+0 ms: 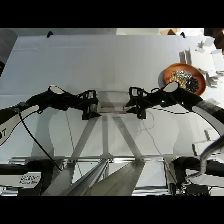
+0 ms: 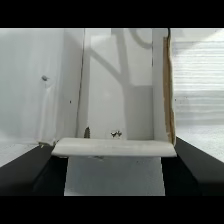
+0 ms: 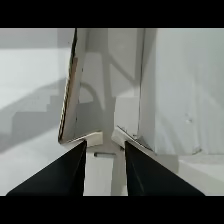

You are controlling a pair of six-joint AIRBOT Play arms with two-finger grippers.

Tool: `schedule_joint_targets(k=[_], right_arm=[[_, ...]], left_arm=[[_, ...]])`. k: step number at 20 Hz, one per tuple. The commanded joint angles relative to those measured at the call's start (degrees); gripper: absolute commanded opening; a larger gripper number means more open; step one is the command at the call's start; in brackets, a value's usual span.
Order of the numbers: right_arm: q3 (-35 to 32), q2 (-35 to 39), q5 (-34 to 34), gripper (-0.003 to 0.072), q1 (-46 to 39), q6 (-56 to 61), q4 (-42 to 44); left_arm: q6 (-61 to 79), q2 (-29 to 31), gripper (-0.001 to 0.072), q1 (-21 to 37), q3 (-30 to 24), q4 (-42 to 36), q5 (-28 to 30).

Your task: Fold the box and place the chain.

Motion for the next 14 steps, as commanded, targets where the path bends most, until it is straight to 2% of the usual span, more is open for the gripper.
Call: schedule_joint_targets(k=[1, 2, 3, 5, 7, 10, 14], right_arm=[[-0.02, -0.81, 0.24, 0.0378, 0.07, -0.02, 2.93], [-0.02, -0.81, 0.26, 0.0411, 0.07, 0.02, 2.91], [-0.02, -0.81, 0.28, 0.0414, 0.07, 0.48, 2.91], [-0.02, -0.81, 0.44, 0.0382, 0.07, 0.61, 2.75], [-0.02, -0.72, 1.29, 0.0087, 0.07, 0.63, 2.14], [-0.02, 1.88, -0.35, 0.0031, 0.00, 1.90, 0.02], [-0.02, 10.10, -3.48, 0.0010, -0.63, 16.63, -10.54]], left_arm=[[0.04, 0.02, 0.0276, 0.00, 0.00, 0.00, 0.02], [0.04, 0.02, 0.0276, 0.00, 0.00, 0.00, 0.02], [0.04, 0.02, 0.0276, 0.00, 0.00, 0.00, 0.02], [0.04, 0.02, 0.0276, 0.00, 0.00, 0.00, 0.02], [0.04, 0.02, 0.0276, 0.00, 0.00, 0.00, 0.02], [0.04, 0.02, 0.0276, 0.00, 0.00, 0.00, 0.02], [0.02, 0.02, 0.0276, 0.00, 0.00, 0.00, 0.02]])
